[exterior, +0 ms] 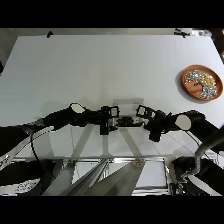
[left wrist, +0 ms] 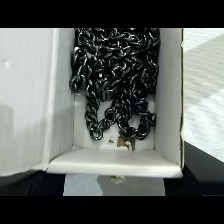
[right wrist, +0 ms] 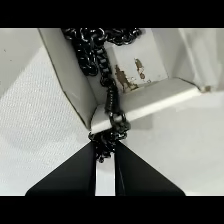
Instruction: Fold the box and place the chain.
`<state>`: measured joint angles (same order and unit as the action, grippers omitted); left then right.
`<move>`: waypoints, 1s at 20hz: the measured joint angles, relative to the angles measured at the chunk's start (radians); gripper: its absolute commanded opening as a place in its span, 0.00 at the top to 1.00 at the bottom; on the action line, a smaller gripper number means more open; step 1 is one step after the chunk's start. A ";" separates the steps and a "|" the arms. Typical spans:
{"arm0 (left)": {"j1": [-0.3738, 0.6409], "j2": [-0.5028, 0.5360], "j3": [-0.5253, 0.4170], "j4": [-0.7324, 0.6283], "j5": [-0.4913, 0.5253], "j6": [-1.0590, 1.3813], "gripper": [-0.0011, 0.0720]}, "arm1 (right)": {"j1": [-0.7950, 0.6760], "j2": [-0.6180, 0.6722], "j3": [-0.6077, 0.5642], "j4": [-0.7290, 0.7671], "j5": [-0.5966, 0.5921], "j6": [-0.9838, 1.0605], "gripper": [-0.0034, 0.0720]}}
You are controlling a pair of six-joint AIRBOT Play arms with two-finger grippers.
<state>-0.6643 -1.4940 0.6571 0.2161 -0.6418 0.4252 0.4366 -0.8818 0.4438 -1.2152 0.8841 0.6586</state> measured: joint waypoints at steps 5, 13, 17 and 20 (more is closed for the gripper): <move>0.000 0.000 0.000 0.000 -0.001 -0.001 0.75 | 0.000 0.135 0.002 -0.016 0.060 0.078 0.94; 0.000 0.000 0.000 0.001 -0.002 0.000 0.75 | 0.000 0.249 0.075 0.137 0.011 0.125 0.94; 0.000 0.000 0.000 0.001 -0.002 0.000 0.75 | 0.000 0.158 0.087 0.263 -0.061 0.129 0.94; 0.000 0.000 0.000 0.001 -0.002 0.000 0.75 | 0.000 0.043 0.089 0.325 -0.081 0.135 0.94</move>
